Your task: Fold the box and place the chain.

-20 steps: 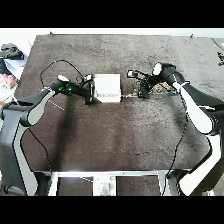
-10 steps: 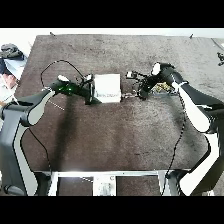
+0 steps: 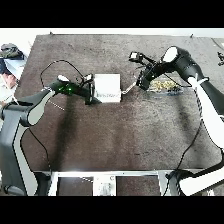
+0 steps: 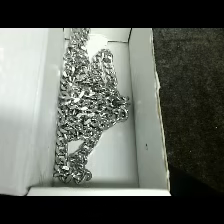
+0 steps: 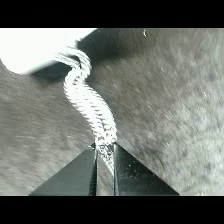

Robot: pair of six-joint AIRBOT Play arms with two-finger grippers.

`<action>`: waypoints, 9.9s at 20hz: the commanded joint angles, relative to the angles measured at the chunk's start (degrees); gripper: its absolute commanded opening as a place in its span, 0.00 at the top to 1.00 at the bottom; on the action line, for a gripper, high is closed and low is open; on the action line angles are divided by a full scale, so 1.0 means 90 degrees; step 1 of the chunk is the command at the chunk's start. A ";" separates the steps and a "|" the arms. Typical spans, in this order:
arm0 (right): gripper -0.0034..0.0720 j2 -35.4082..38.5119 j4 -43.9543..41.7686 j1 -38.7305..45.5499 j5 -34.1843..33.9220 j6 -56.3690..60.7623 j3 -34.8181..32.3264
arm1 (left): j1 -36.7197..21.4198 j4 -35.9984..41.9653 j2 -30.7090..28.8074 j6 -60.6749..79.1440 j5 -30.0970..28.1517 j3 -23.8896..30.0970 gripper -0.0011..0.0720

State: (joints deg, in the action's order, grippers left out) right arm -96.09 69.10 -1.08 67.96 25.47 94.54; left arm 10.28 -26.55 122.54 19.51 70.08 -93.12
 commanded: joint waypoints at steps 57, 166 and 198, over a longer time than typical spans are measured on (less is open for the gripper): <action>0.87 0.0561 0.0631 -0.1989 -0.1508 0.2514 0.0262 | -0.0005 0.0000 0.0002 0.0000 -0.0002 -0.0002 0.26; 0.46 -0.1911 -0.2701 -0.0707 0.0029 -0.2239 0.0724 | -0.0005 0.0000 0.0002 0.0000 0.0000 -0.0002 0.26; 0.97 -0.1953 -0.4053 -0.0364 0.1022 -0.1321 0.0556 | -0.0005 0.0000 0.0002 0.0000 0.0000 -0.0002 0.26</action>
State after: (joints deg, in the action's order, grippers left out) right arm -113.23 32.47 -4.43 75.94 11.40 100.29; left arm 10.22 -26.44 122.54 19.46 70.08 -93.12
